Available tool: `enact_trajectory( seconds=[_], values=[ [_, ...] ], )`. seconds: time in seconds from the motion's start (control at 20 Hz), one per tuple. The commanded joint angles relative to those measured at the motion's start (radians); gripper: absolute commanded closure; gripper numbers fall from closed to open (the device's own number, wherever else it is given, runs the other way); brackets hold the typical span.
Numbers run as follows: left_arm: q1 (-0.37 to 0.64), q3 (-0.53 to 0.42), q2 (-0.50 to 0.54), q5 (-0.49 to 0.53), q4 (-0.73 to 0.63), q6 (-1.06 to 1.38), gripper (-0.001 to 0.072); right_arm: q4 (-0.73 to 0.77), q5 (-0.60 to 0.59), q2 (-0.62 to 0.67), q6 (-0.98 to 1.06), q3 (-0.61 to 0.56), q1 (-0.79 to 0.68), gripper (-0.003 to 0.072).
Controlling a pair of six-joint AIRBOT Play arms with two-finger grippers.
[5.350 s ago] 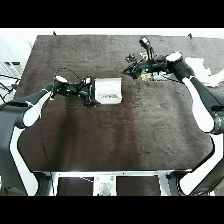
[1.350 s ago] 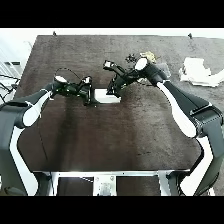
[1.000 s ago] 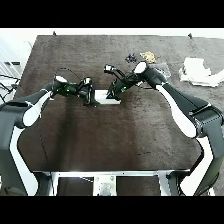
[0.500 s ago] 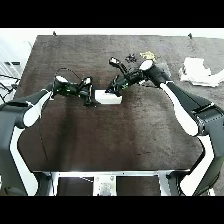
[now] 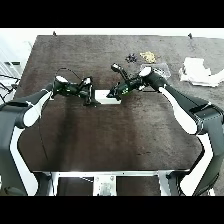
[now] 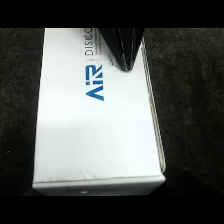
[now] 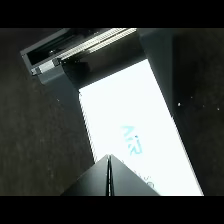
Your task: Fold the box and place the chain.
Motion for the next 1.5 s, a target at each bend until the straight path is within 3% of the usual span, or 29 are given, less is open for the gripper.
enact_trajectory(
  seconds=[0.0, 0.2, 0.35, 0.6, 0.75, 0.9, 1.0, 1.05, 1.1, 1.25, 1.45],
  values=[
    [0.001, 0.000, 0.000, -0.001, 0.000, 0.000, 0.0179, 0.061, 0.001, 0.127, 0.001, 0.000, -0.001, 0.0678],
    [0.001, 0.000, 0.000, -0.001, 0.000, 0.000, 0.0179, 0.022, -0.001, 0.401, 0.119, -0.014, -0.007, 0.0679],
    [0.001, 0.000, 0.000, -0.001, -0.001, 0.000, 0.0179, -0.143, -0.054, 0.624, 0.275, -0.119, -0.010, 0.0678],
    [0.001, 0.000, 0.000, -0.002, -0.016, 0.000, 0.0179, -0.300, -0.225, 0.928, 0.429, -0.466, -0.024, 0.0678],
    [0.001, 0.000, 0.000, -0.003, -0.016, 0.000, 0.0179, -0.311, -0.415, 1.084, 0.449, -0.723, -0.034, 0.0677],
    [0.001, 0.000, 0.000, -0.004, -0.022, 0.000, 0.0179, -0.308, -0.559, 1.187, 0.449, -0.934, -0.045, 0.0677],
    [0.001, 0.000, 0.000, -0.011, -0.023, -0.007, 0.0188, -0.303, -0.595, 1.208, 0.451, -1.015, -0.053, 0.0676],
    [0.001, 0.000, 0.003, -0.015, -0.025, -0.035, 0.0463, -0.304, -0.602, 1.208, 0.450, -1.036, -0.054, 0.0677],
    [0.004, 0.000, 0.012, -0.034, -0.018, -0.053, 0.0681, -0.304, -0.602, 1.208, 0.451, -1.051, -0.058, 0.0676],
    [0.027, 0.003, 0.080, -0.037, -0.022, -0.158, 0.0691, -0.304, -0.603, 1.209, 0.450, -1.056, -0.062, 0.0676],
    [0.156, 0.003, 0.248, 0.091, -0.018, -0.343, 0.0693, -0.303, -0.602, 1.211, 0.454, -1.056, -0.102, 0.0676]
  ],
)
